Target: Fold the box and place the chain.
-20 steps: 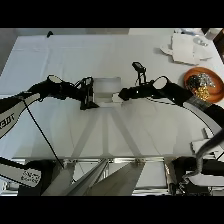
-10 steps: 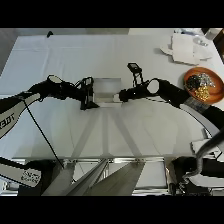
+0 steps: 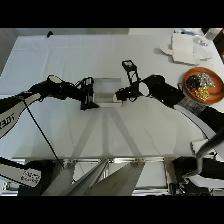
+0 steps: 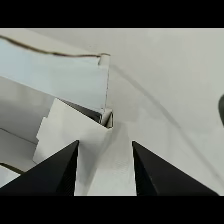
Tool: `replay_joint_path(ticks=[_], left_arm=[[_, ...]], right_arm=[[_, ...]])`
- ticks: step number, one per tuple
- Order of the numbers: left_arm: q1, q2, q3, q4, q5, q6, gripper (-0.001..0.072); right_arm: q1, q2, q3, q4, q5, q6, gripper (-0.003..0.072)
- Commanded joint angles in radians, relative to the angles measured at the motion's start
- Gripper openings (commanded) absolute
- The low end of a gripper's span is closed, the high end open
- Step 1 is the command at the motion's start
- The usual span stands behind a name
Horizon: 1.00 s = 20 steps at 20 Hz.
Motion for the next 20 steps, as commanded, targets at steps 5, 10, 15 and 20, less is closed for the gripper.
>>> replay_joint_path(ticks=[5, 10, 15, 20], left_arm=[[0.000, 0.000, 0.001, 0.000, 0.000, -0.001, 0.0393], [0.000, 0.000, 0.000, 0.000, 0.000, -0.001, 0.0393], [0.000, 0.000, 0.000, 0.000, 0.000, -0.001, 0.0393], [0.000, 0.000, 0.000, 0.000, 0.001, -0.001, 0.0393]], right_arm=[[0.060, -0.080, 0.083, -0.103, 0.169, 0.107, 0.0311], [0.070, -0.095, 0.134, -0.114, 0.149, 0.155, 0.0311], [0.069, -0.128, 0.188, -0.116, 0.237, 0.154, 0.0310], [0.069, -0.196, 0.298, -0.116, 0.322, 0.225, 0.0310]])
